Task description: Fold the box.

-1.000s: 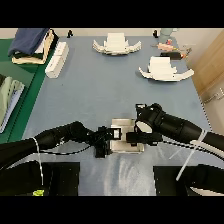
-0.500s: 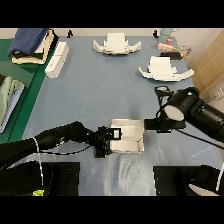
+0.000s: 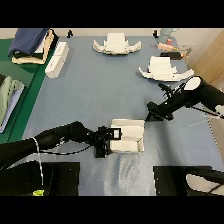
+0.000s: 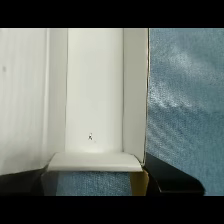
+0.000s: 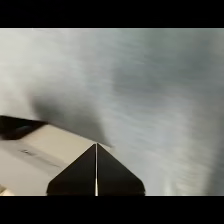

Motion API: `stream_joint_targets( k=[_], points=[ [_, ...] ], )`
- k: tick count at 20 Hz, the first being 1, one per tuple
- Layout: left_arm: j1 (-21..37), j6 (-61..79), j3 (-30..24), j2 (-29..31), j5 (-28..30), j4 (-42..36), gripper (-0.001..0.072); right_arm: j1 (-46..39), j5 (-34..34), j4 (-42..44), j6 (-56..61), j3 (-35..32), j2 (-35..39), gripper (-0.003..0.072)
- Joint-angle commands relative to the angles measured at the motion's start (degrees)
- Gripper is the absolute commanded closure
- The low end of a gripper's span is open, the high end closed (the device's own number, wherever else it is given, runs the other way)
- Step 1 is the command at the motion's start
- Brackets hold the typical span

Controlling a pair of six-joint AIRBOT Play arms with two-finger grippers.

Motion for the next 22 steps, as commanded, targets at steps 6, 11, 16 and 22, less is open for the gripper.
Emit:
stream_joint_targets(
  k=[6,11,16,22],
  points=[
    [0.0,0.0,0.0,0.0,0.0,0.0,0.0304,3.6,17.4,20.4,-25.0,1.4,-10.8,0.0686],
    [0.0,0.0,0.0,0.0,0.0,0.0,0.0304,15.5,9.9,4.4,-27.2,1.2,-2.8,0.0686],
    [0.0,0.0,0.0,0.0,0.0,0.0,0.0304,26.6,-13.1,-4.1,-29.5,-5.7,10.9,0.0686],
    [0.0,0.0,0.0,0.0,0.0,0.0,0.0304,37.1,-35.1,-7.3,-36.0,-21.5,26.4,0.0685]
  ],
)
